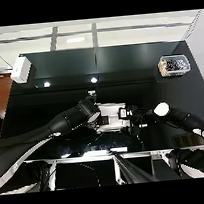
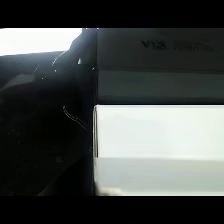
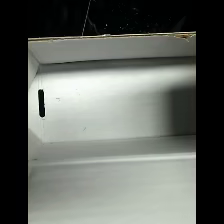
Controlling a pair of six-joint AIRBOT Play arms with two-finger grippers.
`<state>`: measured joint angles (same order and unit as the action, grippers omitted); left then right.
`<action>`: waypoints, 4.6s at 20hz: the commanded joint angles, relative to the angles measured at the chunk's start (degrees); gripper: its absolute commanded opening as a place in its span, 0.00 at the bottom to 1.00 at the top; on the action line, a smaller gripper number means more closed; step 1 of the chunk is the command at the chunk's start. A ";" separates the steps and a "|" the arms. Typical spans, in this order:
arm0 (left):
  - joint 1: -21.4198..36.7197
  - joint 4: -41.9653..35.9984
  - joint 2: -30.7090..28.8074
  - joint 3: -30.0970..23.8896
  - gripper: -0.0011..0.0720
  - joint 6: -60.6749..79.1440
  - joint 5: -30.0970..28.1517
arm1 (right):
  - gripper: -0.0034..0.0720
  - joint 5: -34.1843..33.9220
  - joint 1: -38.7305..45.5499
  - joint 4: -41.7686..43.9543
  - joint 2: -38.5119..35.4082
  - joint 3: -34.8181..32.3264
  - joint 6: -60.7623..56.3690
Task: Fold the box and place the chain.
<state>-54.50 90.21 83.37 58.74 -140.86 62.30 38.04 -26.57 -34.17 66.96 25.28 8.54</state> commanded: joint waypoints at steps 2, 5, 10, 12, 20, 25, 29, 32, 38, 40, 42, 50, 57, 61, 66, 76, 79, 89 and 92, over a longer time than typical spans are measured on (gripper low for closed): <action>-0.02 0.17 0.70 1.73 0.26 0.07 -0.48 | 0.69 0.07 0.00 0.02 0.00 0.07 0.04; -0.02 0.15 1.25 2.01 0.50 0.04 0.07 | 0.69 0.07 0.00 0.02 0.00 0.07 0.04; -0.02 0.17 1.88 2.01 0.17 0.09 1.88 | 0.69 0.07 0.00 0.02 0.00 0.07 0.04; -0.02 0.20 1.88 2.40 0.05 0.28 1.84 | 0.69 0.07 0.00 0.02 0.00 0.07 0.04; 0.00 0.39 1.90 2.67 0.05 0.26 1.40 | 0.89 0.85 0.09 -1.53 -1.88 0.09 -4.50; 0.02 0.39 1.88 2.67 0.05 0.24 1.38 | 0.87 10.34 1.22 -18.05 -6.23 2.19 -18.18; 0.02 0.37 1.88 2.67 0.05 0.24 1.33 | 0.87 11.67 1.62 -19.45 -6.40 2.21 -19.02; 0.02 0.37 1.88 2.67 0.05 0.24 1.33 | 0.87 10.40 1.62 -19.21 -6.40 2.21 -19.02; -0.02 0.37 1.88 2.67 0.05 0.26 1.33 | 0.87 8.44 1.62 -15.37 -6.40 2.21 -18.82; -0.02 0.37 1.88 2.67 0.05 0.26 1.33 | 0.70 7.80 1.64 -15.45 -6.40 2.27 -18.78; -0.02 0.37 1.88 2.67 0.05 0.26 1.33 | 0.70 7.82 1.70 -15.45 -6.40 2.27 -18.73; -0.02 0.37 1.88 2.67 0.05 0.26 1.18 | 0.27 7.58 1.68 -10.75 -6.40 2.25 -18.60; -0.02 0.35 1.90 2.67 0.05 0.24 1.09 | 0.22 5.92 1.66 -3.21 -5.81 2.19 -18.56; -0.02 0.15 1.90 2.67 0.05 0.24 0.83 | 0.22 4.20 0.33 2.27 -3.67 2.16 -15.76; -0.02 0.15 1.90 2.67 0.05 0.22 0.94 | 0.22 3.58 0.37 -0.28 -3.48 2.08 -15.78; -0.02 -0.50 1.90 2.67 0.05 0.24 1.01 | 0.41 3.54 0.37 -0.24 -3.48 2.08 -15.80; -0.02 -0.48 1.90 2.67 0.05 0.22 0.96 | 0.13 2.51 0.50 -0.37 -3.48 2.08 -15.85; -0.02 -0.90 1.90 2.67 0.05 0.26 -0.33 | 0.12 20.48 17.20 -10.56 -14.95 7.63 -57.64; -0.02 -0.87 1.90 2.67 0.05 0.26 -0.33 | 0.12 17.94 31.41 -17.35 -15.37 7.06 -71.08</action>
<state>-54.50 89.12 85.23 61.39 -140.55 62.11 55.31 -6.04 -45.67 53.19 32.23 -46.92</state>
